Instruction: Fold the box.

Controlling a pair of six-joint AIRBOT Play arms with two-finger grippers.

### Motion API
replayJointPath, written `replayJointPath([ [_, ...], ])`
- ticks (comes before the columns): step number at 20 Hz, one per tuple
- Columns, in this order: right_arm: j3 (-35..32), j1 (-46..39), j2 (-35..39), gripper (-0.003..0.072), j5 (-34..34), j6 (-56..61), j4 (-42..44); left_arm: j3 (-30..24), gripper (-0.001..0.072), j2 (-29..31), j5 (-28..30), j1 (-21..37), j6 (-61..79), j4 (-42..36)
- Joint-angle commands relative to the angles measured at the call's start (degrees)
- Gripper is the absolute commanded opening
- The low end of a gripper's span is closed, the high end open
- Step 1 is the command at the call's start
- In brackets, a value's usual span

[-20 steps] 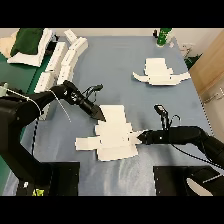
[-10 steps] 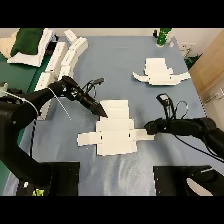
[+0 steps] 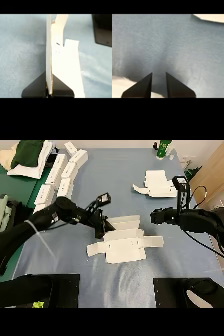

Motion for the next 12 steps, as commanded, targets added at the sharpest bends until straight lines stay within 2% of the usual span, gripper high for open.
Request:
replayJointPath([
  [1, 0.52, 0.13, -0.15, 0.0195, -1.51, 1.53, 2.08, -9.99, 0.0012, 9.29, 16.48, -6.69, 5.6, -0.7],
  [2, 0.33, 0.13, -0.15, 0.0152, -1.51, 1.53, 2.58, -11.52, 0.0012, 9.81, 18.14, -8.57, 5.57, -0.7],
  [6, -1.22, 0.13, -0.17, 0.0152, -1.42, 1.51, 3.45, -14.71, 0.0015, 9.79, 25.4, -14.71, 5.55, -0.68],
  [11, -3.69, 0.13, -0.15, 0.0152, -1.44, 1.44, 4.52, -16.17, 0.0016, 9.84, 26.05, -15.28, 5.33, -0.68],
  [12, -3.82, 0.13, -0.15, 0.0152, -1.49, 1.44, 4.52, -15.87, 0.0016, 10.16, 27.58, -15.3, 5.84, -0.63],
])
